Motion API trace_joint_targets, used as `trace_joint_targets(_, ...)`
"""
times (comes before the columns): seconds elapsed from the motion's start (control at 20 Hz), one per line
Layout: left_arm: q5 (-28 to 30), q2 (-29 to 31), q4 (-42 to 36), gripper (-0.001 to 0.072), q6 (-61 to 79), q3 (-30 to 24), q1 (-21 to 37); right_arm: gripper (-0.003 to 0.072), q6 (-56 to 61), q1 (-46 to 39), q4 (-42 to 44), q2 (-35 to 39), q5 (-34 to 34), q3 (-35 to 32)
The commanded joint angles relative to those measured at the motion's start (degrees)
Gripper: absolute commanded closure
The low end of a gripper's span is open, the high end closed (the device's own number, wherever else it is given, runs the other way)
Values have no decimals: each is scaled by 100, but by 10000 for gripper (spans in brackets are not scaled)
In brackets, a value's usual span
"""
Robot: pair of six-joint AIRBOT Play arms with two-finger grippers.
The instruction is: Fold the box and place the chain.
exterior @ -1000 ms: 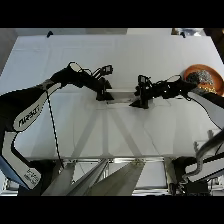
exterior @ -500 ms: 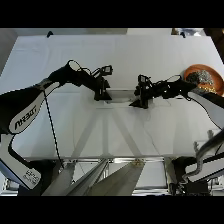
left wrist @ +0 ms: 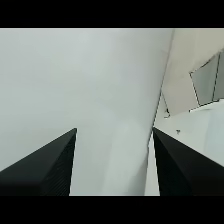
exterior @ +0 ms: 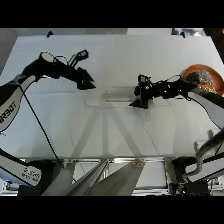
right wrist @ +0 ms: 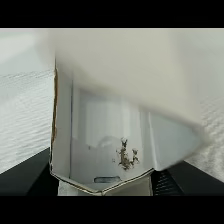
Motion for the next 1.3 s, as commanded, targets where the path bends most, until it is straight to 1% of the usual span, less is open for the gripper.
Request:
trace_joint_targets(0.0, -142, 424, -7, 174, -1414, 4, 260, 148, -4, -2, 0, -2, 0, 7)
trace_joint_targets(0.05, -208, 573, -7, 176, -1652, 4, 256, 148, -4, -2, 0, -2, 2, 7)
trace_joint_targets(0.1, -330, 730, -7, 220, -1858, 4, 240, 148, -4, -2, 0, -2, 2, 7)
trace_joint_targets(0.15, -514, 876, 4, 307, -1904, 2, 219, 148, -4, -2, 0, -2, 2, 7)
trace_joint_targets(0.25, -728, 1189, 2, 626, -1886, 2, 92, 148, -4, -2, 0, -2, 0, 7)
trace_joint_targets(0.3, -826, 1325, 2, 644, -1862, 2, 20, 148, -4, -2, 0, -2, 0, 7)
trace_joint_targets(0.4, -1547, 1488, -9, 645, -1845, 2, -79, 148, -4, -2, 0, -2, 0, 7)
trace_joint_targets(0.45, -1912, 1493, -9, 697, -1845, 0, -114, 148, -4, -2, 0, -2, 0, 7)
trace_joint_targets(0.5, -2135, 1488, -24, 701, -1825, -66, -153, 148, -2, -2, 0, -2, 0, 7)
trace_joint_targets(0.55, -2155, 1488, -33, 701, -1733, -219, -212, 148, -4, -2, 0, -2, 2, 7)
trace_joint_targets(0.65, -2063, 1469, -28, 702, -979, -619, -424, 148, -4, -2, 0, -2, 2, 7)
trace_joint_targets(0.7, -1875, 1456, -83, 702, -597, -828, -584, 148, -4, -2, 0, -2, 0, 7)
trace_joint_targets(0.75, -1563, 1414, -278, 702, -177, -1036, -767, 148, -4, -2, 0, -2, 2, 7)
trace_joint_targets(0.8, -1305, 1318, -638, 701, 131, -1158, -911, 148, -4, -2, 0, -2, 2, 7)
trace_joint_targets(0.95, -732, 693, -2299, 702, 317, -1191, -1084, 148, -4, -2, 0, -2, 2, 7)
trace_joint_targets(1.0, -590, 505, -2710, 702, 494, -1191, -1113, 148, -4, -2, 0, -2, 2, 7)
trace_joint_targets(1.05, -326, 341, -3012, 702, 595, -1191, -1147, 148, -4, -2, 0, -2, 2, 7)
trace_joint_targets(1.1, 20, 229, -3158, 702, 588, -1189, -1174, 148, -4, -2, 0, -2, 2, 7)
trace_joint_targets(1.15, 431, 153, -3180, 703, 568, -1189, -1187, 148, -4, -2, 0, -2, 2, 7)
trace_joint_targets(1.25, 1056, 90, -3213, 702, 380, -1189, -1193, 148, -4, -2, 0, -2, 2, 7)
